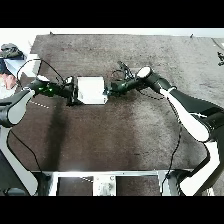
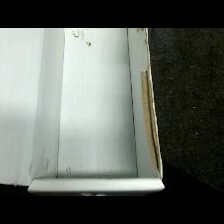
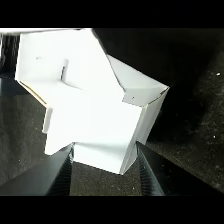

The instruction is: Fold the box and place the chain.

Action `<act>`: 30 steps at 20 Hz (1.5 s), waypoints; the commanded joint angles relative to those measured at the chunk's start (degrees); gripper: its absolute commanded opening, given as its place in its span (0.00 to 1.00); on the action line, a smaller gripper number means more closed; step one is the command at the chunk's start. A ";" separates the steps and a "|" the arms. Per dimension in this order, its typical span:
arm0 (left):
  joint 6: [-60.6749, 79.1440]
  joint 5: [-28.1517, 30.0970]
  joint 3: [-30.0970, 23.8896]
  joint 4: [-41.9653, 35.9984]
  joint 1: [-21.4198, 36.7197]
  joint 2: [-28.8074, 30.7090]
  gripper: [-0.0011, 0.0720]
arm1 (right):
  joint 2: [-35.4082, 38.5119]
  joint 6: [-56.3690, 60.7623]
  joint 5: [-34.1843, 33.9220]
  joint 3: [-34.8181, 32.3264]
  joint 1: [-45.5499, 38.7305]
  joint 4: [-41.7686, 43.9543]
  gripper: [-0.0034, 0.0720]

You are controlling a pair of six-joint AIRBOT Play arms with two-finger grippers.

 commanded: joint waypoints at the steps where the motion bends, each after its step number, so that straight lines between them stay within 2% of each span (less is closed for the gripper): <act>1: 0.00 0.00 0.00 0.02 0.04 0.04 0.42 | -0.04 2.73 -0.46 0.33 0.46 -1.49 0.62; 5: 0.00 0.00 0.00 0.02 0.02 0.04 0.42 | -0.04 4.85 -0.90 0.52 1.90 -4.09 0.62; 10: 0.00 0.00 0.00 0.02 0.04 0.04 0.42 | -0.17 10.82 -2.19 3.96 5.25 -15.52 0.62; 17: 0.00 0.00 0.00 0.02 0.04 0.04 0.42 | -3.19 14.95 -1.25 9.79 7.74 -19.15 0.62; 21: 0.00 0.00 0.00 0.02 0.04 0.04 0.42 | -4.20 19.63 -0.22 11.76 8.98 -25.62 0.62; 23: 0.00 0.00 0.00 0.02 0.04 0.04 0.42 | -4.46 20.17 -0.20 11.89 9.25 -26.12 0.51; 24: 0.00 0.00 0.00 0.02 0.04 0.04 0.42 | -4.98 21.66 0.02 12.44 9.25 -26.95 0.51; 28: 0.00 0.00 0.00 0.02 0.04 0.04 0.42 | -8.55 26.51 4.92 17.51 9.62 -30.01 0.51; 30: 0.00 0.00 0.00 0.02 0.02 0.04 0.42 | -9.07 29.64 6.60 19.52 10.60 -34.29 0.51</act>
